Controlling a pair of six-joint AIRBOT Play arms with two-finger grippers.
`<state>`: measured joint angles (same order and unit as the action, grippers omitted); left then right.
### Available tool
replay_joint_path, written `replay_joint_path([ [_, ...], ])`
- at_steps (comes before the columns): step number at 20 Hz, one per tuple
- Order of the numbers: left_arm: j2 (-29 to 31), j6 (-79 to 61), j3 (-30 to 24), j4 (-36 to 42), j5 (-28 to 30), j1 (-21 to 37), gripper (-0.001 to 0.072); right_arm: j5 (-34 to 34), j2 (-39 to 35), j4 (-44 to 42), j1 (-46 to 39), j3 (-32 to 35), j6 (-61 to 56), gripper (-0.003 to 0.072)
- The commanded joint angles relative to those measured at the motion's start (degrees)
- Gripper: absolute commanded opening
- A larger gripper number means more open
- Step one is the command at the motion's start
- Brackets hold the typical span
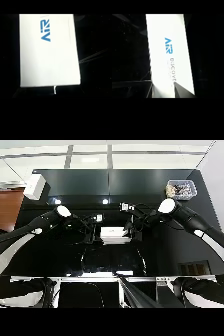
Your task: Fold the box and place the chain.
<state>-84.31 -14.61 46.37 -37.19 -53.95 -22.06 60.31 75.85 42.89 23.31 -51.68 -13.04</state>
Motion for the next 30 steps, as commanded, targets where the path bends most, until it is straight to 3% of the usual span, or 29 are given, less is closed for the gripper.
replay_joint_path([
  [1, 0.0, 0.0, 0.0, 0.0, 0.0, 0.0, 0.0446, 1.3, 0.0, 2.4, 0.0, 0.0, 0.0, 0.0327],
  [9, 0.0, 0.0, 0.0, 0.0, 0.0, 0.0, 0.0446, 6.4, -4.4, 3.4, -1.5, -0.1, -7.2, 0.0325],
  [11, 0.0, 0.0, 0.0, 0.0, 0.0, 0.0, 0.0445, 7.0, -6.8, 2.2, -2.4, -0.3, -16.4, 0.0323],
  [12, 0.0, 0.0, 0.0, 0.0, 0.0, 0.0, 0.0446, 7.7, -7.1, 0.5, -3.0, -0.2, -24.0, 0.0263],
  [13, 0.0, 0.0, 0.0, 0.0, 0.0, 0.0, 0.0445, 8.0, -7.0, -1.4, -3.1, 0.0, -30.0, 0.0057],
  [14, 0.0, 0.0, 0.0, 0.0, 0.0, 0.0, 0.0446, 6.1, -6.7, -5.0, -3.1, 1.2, -33.3, 0.0012],
  [17, 0.0, 0.0, 0.0, 0.0, 0.0, 0.0, 0.0446, 2.6, -3.0, -18.6, -2.8, 4.0, -33.7, 0.0005],
  [19, 0.0, 0.0, 0.0, 0.0, 0.0, 0.0, 0.0446, 1.7, 0.9, -22.1, -1.9, 4.7, -33.7, 0.0005],
  [23, 0.0, 0.0, 0.0, 0.0, 0.0, 0.0, 0.0446, -2.1, 6.4, -21.1, -1.3, 4.7, -36.5, 0.0008],
  [30, 0.0, 0.0, 0.0, 0.1, -0.1, 0.0, 0.0446, -2.9, 6.9, -14.2, -1.4, 4.7, -39.8, 0.0008],
])
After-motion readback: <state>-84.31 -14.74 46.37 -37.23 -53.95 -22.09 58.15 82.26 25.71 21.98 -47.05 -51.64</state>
